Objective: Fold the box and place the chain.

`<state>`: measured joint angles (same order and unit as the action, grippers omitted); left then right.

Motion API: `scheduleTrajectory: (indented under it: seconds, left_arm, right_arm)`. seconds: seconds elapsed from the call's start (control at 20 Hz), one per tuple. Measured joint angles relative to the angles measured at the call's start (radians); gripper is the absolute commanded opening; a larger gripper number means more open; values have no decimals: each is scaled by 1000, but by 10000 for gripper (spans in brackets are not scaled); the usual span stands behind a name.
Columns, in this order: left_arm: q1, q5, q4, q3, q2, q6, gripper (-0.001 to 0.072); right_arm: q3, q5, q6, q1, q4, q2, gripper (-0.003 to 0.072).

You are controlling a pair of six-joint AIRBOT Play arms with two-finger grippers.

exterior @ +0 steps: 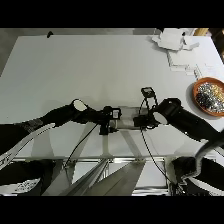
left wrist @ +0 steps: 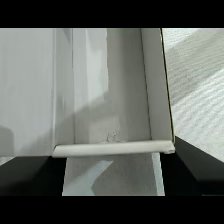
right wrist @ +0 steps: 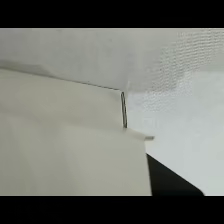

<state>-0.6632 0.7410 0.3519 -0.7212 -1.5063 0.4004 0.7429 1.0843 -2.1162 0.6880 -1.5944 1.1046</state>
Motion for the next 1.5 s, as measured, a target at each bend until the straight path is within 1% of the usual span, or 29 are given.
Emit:
scheduleTrajectory:
  seconds: [0.15, 0.3, 0.45, 0.6, 0.7, 0.85, 1.0, 1.2, 1.5]
  left_arm:
    - [0, 0, 0, 0, 0, 0, 254]
    - [0, 0, 0, 0, 0, 0, 254]
    - [0, 0, 0, 0, 0, 0, 254]
    - [0, 0, 0, 0, 0, 0, 254]
    - [0, 0, 0, 0, 0, 0, 254]
    - [0, 0, 0, 0, 0, 0, 254]
    - [0, 0, 0, 0, 0, 0, 254]
    - [0, 0, 0, 0, 0, 0, 254]
    - [0, 0, 0, 0, 0, 0, 254]
  right_arm:
    - [66, 67, 132, -42, -16, -97, 279]
    - [150, 92, 257, -150, -84, -188, 278]
    - [190, 72, 357, -331, -153, -227, 278]
    - [205, 33, 446, -568, -187, -221, 277]
    - [210, -16, 492, -722, -195, -201, 277]
    - [213, -80, 526, -913, -196, -149, 277]
    - [214, -115, 544, -1028, -183, -72, 277]
    - [214, -153, 577, -1089, -171, 54, 277]
    - [214, -212, 623, -1110, -156, 230, 277]
